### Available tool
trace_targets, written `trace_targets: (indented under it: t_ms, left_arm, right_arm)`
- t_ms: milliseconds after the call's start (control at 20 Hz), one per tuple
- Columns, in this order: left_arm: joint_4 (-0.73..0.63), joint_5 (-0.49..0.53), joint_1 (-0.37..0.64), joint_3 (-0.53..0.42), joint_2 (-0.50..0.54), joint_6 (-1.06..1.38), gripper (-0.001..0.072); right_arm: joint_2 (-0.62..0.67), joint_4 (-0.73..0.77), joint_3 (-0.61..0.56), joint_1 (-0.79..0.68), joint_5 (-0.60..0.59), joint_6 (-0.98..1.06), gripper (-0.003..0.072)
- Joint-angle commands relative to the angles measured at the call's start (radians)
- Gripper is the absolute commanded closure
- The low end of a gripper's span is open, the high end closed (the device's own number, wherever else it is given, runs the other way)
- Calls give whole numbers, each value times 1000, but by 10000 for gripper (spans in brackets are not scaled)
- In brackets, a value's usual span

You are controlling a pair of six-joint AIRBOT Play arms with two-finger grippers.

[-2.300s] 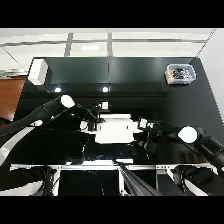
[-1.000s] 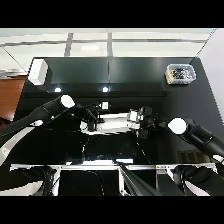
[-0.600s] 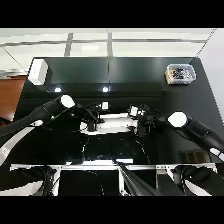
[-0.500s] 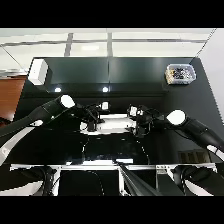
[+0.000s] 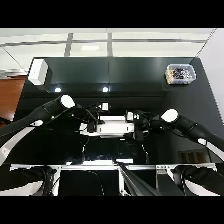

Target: Fold the box and place the chain.

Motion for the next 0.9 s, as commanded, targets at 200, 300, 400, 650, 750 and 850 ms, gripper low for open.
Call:
trace_targets:
  t_ms: [200, 300, 400, 650, 750, 850]
  left_arm:
    - [-1, 23, 0, 0, -23, 0, 685]
    - [0, 23, 0, 0, -24, -1, 685]
    - [0, 23, 0, 0, -24, 0, 685]
    - [0, 21, 0, 0, -24, -1, 685]
    - [0, 21, 0, 0, -24, 0, 685]
    - [0, 21, 0, 0, -24, 0, 685]
  right_arm:
    - [-14, -34, 1, -1, 5, -15, 11]
    - [-17, -37, 1, -1, 5, -15, 11]
    - [-27, -37, 1, -1, 4, -16, 11]
    - [-42, -47, 1, -1, 4, -27, 11]
    - [-46, -55, 1, -1, 5, -26, 11]
    - [-49, -53, 1, -1, 8, -26, 12]
